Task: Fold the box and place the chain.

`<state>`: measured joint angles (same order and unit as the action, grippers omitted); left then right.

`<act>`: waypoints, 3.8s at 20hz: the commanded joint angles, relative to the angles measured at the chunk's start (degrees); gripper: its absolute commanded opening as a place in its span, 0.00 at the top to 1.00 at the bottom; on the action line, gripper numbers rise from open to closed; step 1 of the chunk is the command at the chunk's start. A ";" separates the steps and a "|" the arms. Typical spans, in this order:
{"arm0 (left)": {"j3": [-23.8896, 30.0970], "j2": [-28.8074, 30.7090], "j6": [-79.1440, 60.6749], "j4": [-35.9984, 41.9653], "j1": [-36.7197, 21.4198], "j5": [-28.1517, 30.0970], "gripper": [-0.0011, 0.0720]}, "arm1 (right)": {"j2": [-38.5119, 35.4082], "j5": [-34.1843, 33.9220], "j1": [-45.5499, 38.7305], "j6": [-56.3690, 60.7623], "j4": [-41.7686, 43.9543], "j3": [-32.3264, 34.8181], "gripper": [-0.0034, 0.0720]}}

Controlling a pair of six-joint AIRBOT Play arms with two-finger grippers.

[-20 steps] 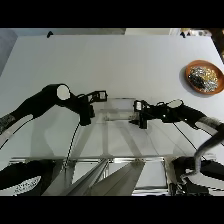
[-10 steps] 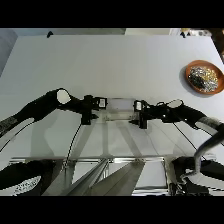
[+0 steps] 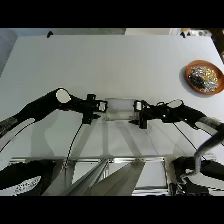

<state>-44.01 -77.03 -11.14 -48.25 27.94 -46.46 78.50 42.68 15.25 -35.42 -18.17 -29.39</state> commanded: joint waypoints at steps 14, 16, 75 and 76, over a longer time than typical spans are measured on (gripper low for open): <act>0.02 -2.60 -1.27 4.11 1.79 2.54 0.54 | -0.04 0.00 0.00 0.00 0.00 -0.02 0.54; 0.02 -2.62 -1.27 4.13 1.81 2.49 0.69 | -0.04 0.00 0.00 0.00 0.00 -0.02 0.54; 0.04 -5.99 71.21 3.28 -9.99 -6.73 0.98 | -0.04 0.00 0.00 0.00 0.00 -0.02 0.54; 0.04 -5.99 71.23 3.26 -9.99 -6.75 0.98 | -0.04 0.00 0.00 0.00 0.00 -0.02 0.54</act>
<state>-43.99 -81.91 58.48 -45.60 17.39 -55.00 78.50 42.68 15.22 -35.44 -18.17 -29.39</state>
